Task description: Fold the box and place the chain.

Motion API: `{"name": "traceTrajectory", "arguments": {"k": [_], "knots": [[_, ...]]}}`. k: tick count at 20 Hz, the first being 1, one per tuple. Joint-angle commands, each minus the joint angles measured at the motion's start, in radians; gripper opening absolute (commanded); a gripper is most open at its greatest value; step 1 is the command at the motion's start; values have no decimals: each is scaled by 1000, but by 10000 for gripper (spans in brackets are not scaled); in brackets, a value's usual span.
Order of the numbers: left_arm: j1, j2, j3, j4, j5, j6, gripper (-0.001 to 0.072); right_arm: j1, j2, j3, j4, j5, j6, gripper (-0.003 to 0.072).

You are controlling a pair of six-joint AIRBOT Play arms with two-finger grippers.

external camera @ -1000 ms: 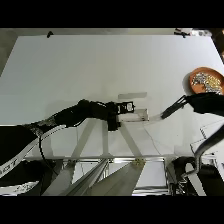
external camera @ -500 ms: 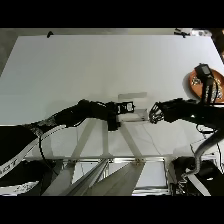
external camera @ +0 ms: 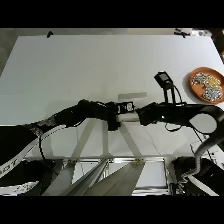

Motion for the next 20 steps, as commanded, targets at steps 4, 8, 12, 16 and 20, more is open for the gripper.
{"name": "traceTrajectory", "arguments": {"k": [4,8,12,16,20], "knots": [[0,1,0,0,0,0,345,27,-184,-1,-7,-53,3,16],[0,1,0,0,0,0,345,27,-274,-1,-7,-69,20,16],[0,1,0,0,0,0,345,27,-310,-1,-8,-76,23,16],[0,1,0,0,0,0,345,27,-310,-1,-103,-76,116,189],[0,1,0,0,0,0,345,27,-309,0,-127,-85,134,321]]}}
